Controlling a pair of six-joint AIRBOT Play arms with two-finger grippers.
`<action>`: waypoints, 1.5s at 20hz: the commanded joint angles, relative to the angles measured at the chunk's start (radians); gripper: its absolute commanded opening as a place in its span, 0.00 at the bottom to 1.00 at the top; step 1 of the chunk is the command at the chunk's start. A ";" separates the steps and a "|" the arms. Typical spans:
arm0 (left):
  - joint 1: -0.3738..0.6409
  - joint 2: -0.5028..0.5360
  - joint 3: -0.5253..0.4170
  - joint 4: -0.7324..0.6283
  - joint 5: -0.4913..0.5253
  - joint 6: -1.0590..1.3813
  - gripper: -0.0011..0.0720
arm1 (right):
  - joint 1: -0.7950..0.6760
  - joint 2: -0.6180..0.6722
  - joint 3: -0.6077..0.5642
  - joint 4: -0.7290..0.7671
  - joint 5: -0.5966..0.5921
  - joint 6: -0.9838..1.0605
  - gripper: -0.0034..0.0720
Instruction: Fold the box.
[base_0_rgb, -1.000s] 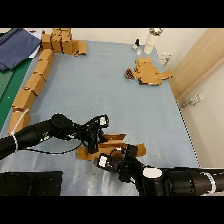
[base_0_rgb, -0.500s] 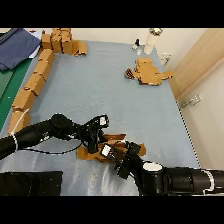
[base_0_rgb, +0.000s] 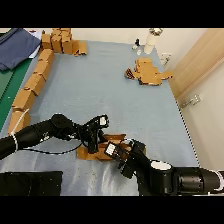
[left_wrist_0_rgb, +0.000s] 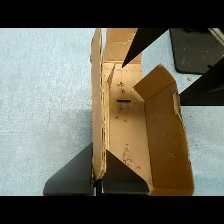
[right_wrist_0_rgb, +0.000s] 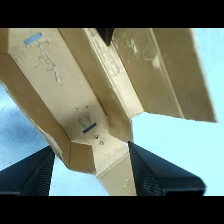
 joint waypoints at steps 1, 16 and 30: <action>0.000 0.000 0.001 0.000 -0.001 0.000 0.03 | -0.002 0.018 -0.017 -0.053 0.007 -0.032 1.00; 0.000 0.000 0.001 0.000 -0.001 0.000 0.03 | -0.153 0.160 -0.172 0.036 0.290 -0.211 1.00; 0.000 0.000 0.001 0.000 0.000 0.000 0.03 | -0.691 0.192 -0.204 0.808 0.415 -1.299 1.00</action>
